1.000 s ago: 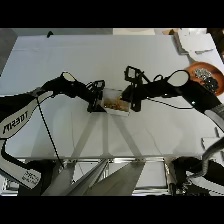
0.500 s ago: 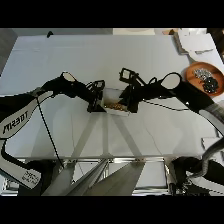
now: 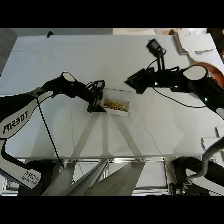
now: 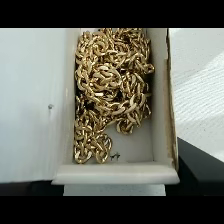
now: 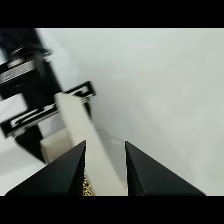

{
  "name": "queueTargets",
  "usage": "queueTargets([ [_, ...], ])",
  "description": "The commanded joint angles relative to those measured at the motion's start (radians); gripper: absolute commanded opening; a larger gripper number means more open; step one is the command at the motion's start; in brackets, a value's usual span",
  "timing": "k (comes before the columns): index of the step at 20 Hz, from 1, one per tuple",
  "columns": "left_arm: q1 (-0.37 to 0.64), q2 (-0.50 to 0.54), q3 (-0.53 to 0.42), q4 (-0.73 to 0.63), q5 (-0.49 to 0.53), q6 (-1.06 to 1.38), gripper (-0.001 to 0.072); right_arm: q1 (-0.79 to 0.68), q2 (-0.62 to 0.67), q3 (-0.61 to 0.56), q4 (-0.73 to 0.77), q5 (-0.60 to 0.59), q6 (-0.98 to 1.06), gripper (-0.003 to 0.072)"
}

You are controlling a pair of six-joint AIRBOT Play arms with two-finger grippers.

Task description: Fold the box and place the chain.

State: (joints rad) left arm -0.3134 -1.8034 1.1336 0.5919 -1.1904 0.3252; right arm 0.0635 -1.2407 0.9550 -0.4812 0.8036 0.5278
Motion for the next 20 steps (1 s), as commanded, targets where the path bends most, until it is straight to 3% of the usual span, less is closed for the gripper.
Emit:
queueTargets([
  [1, 0.000, 0.000, 0.001, 0.000, 0.000, 0.000, 0.0367, -0.034, -0.103, 0.051, -0.005, 0.011, 0.264, 0.0272],
  [5, 0.000, 0.000, 0.001, 0.000, 0.000, 0.000, 0.0367, -0.005, -0.296, 0.185, -0.010, 0.322, 0.301, 0.0280],
  [7, 0.000, 0.000, 0.001, 0.000, 0.000, 0.000, 0.0367, 0.016, -0.334, 0.198, -0.020, 0.369, 0.261, 0.0341],
  [15, 0.000, 0.000, 0.001, 0.000, 0.000, 0.000, 0.0367, 0.113, -0.294, 0.198, -0.286, 0.375, 0.203, 0.0341],
  [20, 0.000, 0.000, 0.001, 0.000, 0.001, 0.000, 0.0367, 0.177, -0.235, 0.170, -0.446, 0.247, 0.197, 0.0340],
])
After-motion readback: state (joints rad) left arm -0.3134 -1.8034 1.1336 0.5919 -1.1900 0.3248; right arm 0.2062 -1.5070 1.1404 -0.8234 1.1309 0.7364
